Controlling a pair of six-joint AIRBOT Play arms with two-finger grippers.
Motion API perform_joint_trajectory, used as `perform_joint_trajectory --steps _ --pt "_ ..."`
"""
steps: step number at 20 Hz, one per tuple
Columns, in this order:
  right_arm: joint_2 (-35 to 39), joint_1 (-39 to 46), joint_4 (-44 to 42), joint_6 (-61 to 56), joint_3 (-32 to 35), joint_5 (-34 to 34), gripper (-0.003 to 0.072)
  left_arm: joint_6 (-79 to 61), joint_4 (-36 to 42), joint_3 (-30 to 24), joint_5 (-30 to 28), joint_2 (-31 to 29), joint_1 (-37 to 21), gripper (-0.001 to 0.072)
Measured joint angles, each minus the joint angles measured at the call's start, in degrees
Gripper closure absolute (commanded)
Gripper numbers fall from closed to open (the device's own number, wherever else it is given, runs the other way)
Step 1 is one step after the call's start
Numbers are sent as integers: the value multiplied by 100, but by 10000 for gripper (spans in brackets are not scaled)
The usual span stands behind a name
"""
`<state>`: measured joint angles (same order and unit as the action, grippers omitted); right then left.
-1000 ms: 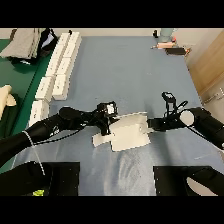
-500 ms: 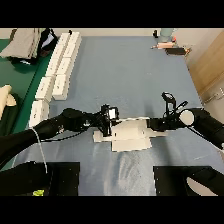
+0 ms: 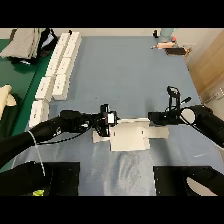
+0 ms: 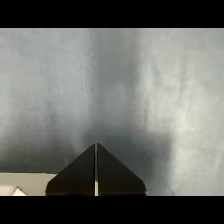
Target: Fold the box.
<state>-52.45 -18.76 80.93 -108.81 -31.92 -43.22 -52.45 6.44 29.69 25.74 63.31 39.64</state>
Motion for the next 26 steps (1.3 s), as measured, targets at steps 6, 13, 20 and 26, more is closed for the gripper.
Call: perform_joint_trajectory --steps 6,13,20,26 --pt "44 0 411 -415 -487 470 668 -424 190 -136 -74 -278 0 703" --pt "46 0 546 -601 -638 769 668 -1161 931 -461 114 -153 0 702" --pt "46 -17 522 -623 -654 813 668 -1300 1060 -535 120 310 0 700" --pt "46 -22 485 -625 -654 815 668 -1268 1056 -570 83 365 0 697"
